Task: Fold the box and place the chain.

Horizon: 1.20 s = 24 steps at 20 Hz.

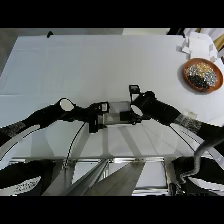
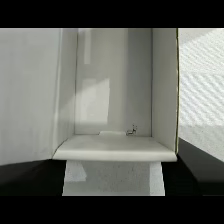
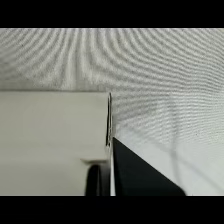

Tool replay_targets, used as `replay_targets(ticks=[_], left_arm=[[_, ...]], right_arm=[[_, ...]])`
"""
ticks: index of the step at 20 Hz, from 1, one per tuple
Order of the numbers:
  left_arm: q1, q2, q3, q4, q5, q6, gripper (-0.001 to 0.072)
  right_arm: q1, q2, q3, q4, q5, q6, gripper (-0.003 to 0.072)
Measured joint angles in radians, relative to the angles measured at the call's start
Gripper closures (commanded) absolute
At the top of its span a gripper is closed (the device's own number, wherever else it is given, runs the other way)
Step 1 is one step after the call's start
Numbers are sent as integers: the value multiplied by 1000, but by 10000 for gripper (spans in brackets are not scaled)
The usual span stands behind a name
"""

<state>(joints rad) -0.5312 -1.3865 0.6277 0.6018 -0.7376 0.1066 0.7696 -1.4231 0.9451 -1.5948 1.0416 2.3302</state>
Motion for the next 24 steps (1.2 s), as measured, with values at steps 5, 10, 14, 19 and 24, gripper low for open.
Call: replay_targets(ticks=[5, 10, 14, 19, 24], left_arm=[[0, 0, 0, 0, 0, 0, 701], [0, 0, 0, 0, 0, 0, 701], [0, 0, 0, 0, 0, 0, 701], [0, 0, 0, 0, 0, 1, 701], [0, 0, 0, 0, 0, 0, 701]], right_arm=[[0, 0, -3, -7, -13, 2, 505], [3, -3, -17, -11, -23, 3, 485], [5, -4, -30, -8, -39, 20, 655], [6, -4, -34, -9, -42, 23, 669], [10, 2, -35, -18, -33, 21, 343]])
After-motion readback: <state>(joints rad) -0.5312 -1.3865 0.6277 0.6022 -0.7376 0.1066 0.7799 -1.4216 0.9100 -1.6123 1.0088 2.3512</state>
